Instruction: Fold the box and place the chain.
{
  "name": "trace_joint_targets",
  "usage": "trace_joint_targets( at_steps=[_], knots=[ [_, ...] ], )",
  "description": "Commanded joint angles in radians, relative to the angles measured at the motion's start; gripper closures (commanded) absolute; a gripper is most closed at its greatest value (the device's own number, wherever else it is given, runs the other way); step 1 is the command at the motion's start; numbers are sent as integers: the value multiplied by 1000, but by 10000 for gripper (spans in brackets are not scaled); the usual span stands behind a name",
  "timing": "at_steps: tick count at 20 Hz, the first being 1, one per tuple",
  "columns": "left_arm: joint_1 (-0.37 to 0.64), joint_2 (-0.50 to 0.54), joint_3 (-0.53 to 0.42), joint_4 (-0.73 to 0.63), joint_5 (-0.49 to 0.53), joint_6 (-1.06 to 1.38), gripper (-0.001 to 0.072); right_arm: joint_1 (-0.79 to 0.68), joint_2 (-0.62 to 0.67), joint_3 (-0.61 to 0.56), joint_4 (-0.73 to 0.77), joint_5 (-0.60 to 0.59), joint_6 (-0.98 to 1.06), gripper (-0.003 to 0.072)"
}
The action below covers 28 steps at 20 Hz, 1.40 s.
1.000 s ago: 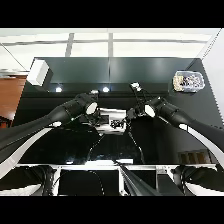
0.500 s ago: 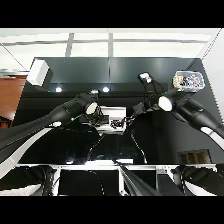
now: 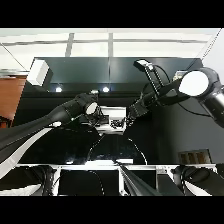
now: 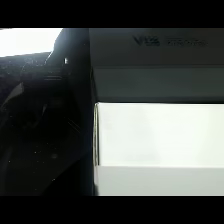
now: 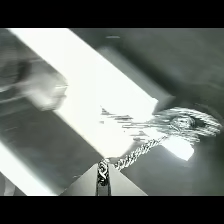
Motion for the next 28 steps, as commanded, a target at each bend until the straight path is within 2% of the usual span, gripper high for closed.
trace_joint_targets(
  at_steps=[1, 3, 10, 12, 15, 17, 20, 23, 26, 28],
  knots=[
    [0, 0, 0, 0, 1, 0, 678, 0, 1, 49, 232, 65, -119, 675],
    [0, 0, 0, 0, 0, 0, 678, 3, -19, 48, 274, 53, -146, 674],
    [0, 0, 0, 0, 0, 0, 678, 3, -199, 37, 270, 9, -175, 652],
    [0, 0, 0, 0, 0, 0, 678, -24, -201, 34, 244, 28, -175, 82],
    [0, 0, 0, 0, 0, 0, 678, -154, -130, 32, 186, 114, -204, 71],
    [0, 0, 0, 0, 0, 0, 678, -250, -37, -31, 152, 104, -283, 71],
    [0, 0, 0, 0, -1, 0, 678, -332, 112, -323, 161, -122, -531, 70],
    [0, 0, 0, 0, -1, 0, 678, -307, 119, -571, 163, -389, -788, 67],
    [0, 0, 0, 0, -1, 0, 678, -239, 113, -667, 165, -493, -1271, 68],
    [0, 0, 0, 0, 0, 0, 678, -232, 73, -666, 293, -547, -1382, 61]
  ],
)
